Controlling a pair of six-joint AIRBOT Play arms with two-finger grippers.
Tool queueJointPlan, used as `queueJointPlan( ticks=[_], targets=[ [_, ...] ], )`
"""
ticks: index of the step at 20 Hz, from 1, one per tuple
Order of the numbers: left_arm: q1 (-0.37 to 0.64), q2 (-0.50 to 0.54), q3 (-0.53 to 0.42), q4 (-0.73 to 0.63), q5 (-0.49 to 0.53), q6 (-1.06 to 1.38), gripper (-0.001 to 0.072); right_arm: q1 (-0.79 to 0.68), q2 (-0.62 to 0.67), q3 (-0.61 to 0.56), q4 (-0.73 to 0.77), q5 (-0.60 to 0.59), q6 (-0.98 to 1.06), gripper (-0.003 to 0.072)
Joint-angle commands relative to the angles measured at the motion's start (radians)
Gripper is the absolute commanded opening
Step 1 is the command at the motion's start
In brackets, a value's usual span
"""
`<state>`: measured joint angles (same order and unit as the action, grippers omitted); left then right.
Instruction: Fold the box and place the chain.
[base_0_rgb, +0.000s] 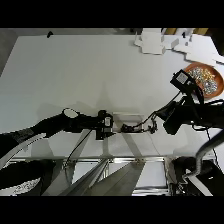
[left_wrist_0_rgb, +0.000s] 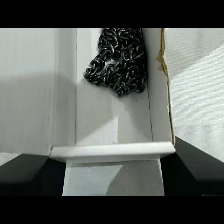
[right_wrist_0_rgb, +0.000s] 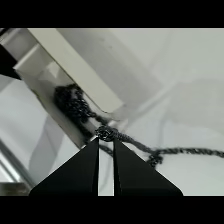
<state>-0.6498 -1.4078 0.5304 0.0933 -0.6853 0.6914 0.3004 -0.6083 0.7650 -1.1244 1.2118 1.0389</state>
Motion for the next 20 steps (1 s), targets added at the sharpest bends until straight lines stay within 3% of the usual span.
queueJointPlan(
  ticks=[1,11,16,20],
  targets=[
    [0.000,0.000,0.000,0.000,0.000,0.000,0.0011,0.060,0.012,0.001,0.066,-0.002,-0.030,0.0019],
    [0.000,0.000,0.000,0.000,0.000,0.000,0.0011,0.137,-0.020,-0.010,0.194,-0.158,-0.057,0.0020],
    [0.000,0.000,0.000,0.000,0.000,0.000,0.0011,0.137,-0.135,-0.102,0.272,-0.227,-0.129,0.0020],
    [0.000,0.000,0.000,0.000,0.000,0.000,0.0011,0.206,-0.265,-0.135,0.231,-0.252,-0.184,0.0020]
  ],
)
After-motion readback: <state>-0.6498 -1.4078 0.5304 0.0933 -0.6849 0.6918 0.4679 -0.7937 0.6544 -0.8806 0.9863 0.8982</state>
